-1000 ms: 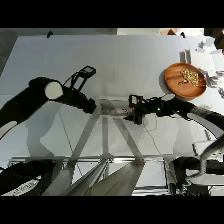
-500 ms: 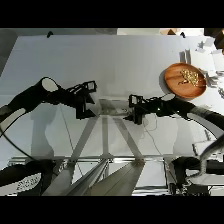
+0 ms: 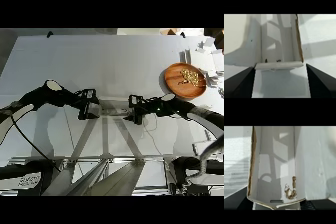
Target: Fold the box and place the chain.
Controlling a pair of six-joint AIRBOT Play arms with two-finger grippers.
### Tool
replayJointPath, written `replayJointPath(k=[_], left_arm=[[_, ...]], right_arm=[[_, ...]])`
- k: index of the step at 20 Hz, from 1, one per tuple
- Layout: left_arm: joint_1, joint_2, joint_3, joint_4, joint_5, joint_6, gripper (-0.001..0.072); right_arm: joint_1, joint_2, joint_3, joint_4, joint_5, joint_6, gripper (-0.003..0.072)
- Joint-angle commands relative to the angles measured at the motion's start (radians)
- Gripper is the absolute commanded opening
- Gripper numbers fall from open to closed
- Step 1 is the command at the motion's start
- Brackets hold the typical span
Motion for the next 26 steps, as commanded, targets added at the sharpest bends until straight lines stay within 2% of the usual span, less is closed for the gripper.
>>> replayJointPath(k=[1, 7, 11, 24, 25, 26], left_arm=[[0.009, -0.026, 0.000, -0.013, -0.013, 0.040, 0.0698], [0.006, -0.085, 0.000, -0.151, -0.023, 0.113, 0.0698], [0.003, -0.116, 0.004, -0.176, -0.008, 0.106, 0.0694], [-0.059, -0.110, 0.004, -0.118, 0.099, 0.038, 0.0690], [-0.059, -0.110, 0.004, -0.118, 0.105, 0.036, 0.0623], [-0.059, -0.110, 0.004, -0.118, 0.103, 0.037, 0.0456]], right_arm=[[0.000, 0.000, 0.001, 0.000, 0.000, 0.000, 0.0512], [0.000, 0.000, 0.001, 0.000, 0.000, 0.000, 0.0512], [0.000, 0.000, 0.001, 0.000, 0.000, 0.000, 0.0512], [0.000, 0.000, 0.001, 0.000, 0.000, 0.000, 0.0512], [0.000, 0.000, 0.001, 0.000, 0.000, 0.000, 0.0512], [0.000, 0.000, 0.001, 0.000, 0.000, 0.000, 0.0512]])
